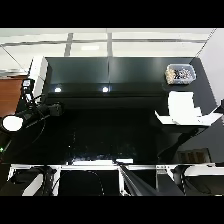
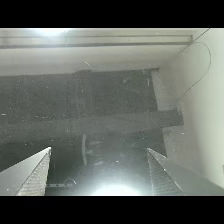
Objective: Fold the box and place the chain.
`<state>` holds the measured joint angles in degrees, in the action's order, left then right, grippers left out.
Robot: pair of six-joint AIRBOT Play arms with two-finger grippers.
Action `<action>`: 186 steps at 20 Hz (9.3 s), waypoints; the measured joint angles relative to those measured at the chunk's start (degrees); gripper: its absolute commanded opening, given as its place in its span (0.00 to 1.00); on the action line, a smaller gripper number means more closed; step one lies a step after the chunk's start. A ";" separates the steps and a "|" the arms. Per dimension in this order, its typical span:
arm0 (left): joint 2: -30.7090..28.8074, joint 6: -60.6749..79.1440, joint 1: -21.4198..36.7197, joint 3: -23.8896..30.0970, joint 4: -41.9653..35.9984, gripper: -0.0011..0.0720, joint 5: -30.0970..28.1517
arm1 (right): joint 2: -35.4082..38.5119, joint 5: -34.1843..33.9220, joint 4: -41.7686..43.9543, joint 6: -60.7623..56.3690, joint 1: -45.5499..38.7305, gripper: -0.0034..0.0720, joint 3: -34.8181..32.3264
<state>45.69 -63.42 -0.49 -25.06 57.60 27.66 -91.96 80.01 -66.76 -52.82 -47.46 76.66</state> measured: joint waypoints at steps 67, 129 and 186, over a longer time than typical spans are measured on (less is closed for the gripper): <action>60.65 19.85 -15.87 -52.15 -14.78 0.66 61.59 | 38.32 -45.81 75.93 29.97 54.07 0.06 -62.86; 48.48 46.93 -27.41 -44.72 -1.05 0.05 41.92 | 33.83 -32.50 9.14 49.59 72.32 0.88 -46.77; 42.58 46.93 -32.79 -40.61 6.88 0.05 31.47 | 24.30 -39.26 35.01 70.55 66.86 0.88 -45.42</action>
<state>88.27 -16.49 -33.28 -65.67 64.49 59.13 -67.66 40.75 -31.75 17.74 19.40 31.24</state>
